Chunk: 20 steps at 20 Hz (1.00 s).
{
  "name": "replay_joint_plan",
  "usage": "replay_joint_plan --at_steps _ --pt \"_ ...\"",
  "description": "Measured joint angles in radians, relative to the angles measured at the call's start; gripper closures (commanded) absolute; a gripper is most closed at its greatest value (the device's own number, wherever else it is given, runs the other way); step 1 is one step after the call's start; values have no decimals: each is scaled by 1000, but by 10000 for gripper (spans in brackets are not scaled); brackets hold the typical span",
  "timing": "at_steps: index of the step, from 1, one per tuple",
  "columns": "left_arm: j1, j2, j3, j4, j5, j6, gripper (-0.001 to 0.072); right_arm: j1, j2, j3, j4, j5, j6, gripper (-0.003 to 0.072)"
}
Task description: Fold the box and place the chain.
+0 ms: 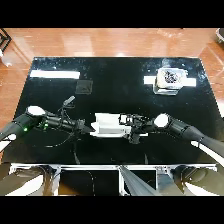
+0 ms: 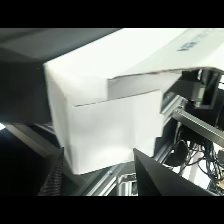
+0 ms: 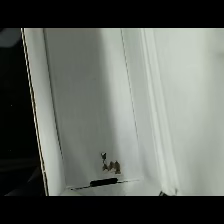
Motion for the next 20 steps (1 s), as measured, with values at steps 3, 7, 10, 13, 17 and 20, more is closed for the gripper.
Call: replay_joint_plan --at_steps 3,7,10,13,17,20 --pt "-18 0 1 -16 12 3 170 0 0 0 0 0 0 434" --pt "-63 1 2 -22 67 -26 170 0 0 0 0 0 0 434" --pt "-109 1 2 -21 121 -63 170 0 0 0 0 0 0 434" --pt "-146 3 6 -5 170 -110 170 0 0 0 0 0 0 434" --pt "-185 5 47 86 202 -211 170 0 0 0 0 0 0 434" --pt "-229 5 87 160 228 -304 170 0 0 0 0 -1 0 434"
